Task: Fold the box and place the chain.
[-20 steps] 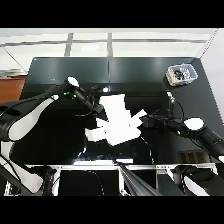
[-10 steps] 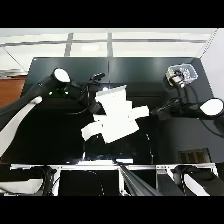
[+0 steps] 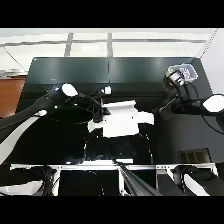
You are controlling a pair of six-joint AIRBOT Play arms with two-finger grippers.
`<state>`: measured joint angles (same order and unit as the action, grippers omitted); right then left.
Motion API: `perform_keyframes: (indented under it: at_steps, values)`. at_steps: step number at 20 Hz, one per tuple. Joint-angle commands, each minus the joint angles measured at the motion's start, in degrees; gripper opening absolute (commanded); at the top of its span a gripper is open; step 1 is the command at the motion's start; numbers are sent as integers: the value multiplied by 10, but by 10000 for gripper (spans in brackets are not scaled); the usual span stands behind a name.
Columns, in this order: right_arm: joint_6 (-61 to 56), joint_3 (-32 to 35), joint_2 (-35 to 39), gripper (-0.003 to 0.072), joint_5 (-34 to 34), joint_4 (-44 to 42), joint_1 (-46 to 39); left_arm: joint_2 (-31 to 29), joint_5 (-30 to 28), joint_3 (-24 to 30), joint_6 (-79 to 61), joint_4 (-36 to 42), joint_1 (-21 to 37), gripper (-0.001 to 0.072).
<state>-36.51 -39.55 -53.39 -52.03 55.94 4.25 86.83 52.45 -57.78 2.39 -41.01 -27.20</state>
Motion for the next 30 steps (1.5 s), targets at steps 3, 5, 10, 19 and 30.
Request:
perform_keyframes:
  at_steps: [3,5,10,19,30]
  values:
    - [230,61,-1,709,-2,-15,67,45,-21,-23,-56,-33,-14,22]
    - [277,87,-1,709,-9,-17,93,45,-19,-24,-56,-33,-14,22]
    - [298,115,-8,709,14,-22,195,45,-8,-24,-52,-33,-14,22]
    - [301,114,-59,709,149,-100,258,45,-6,-24,-34,-32,-14,22]
    - [335,84,-56,709,128,-113,169,45,28,-25,-33,-26,-15,21]
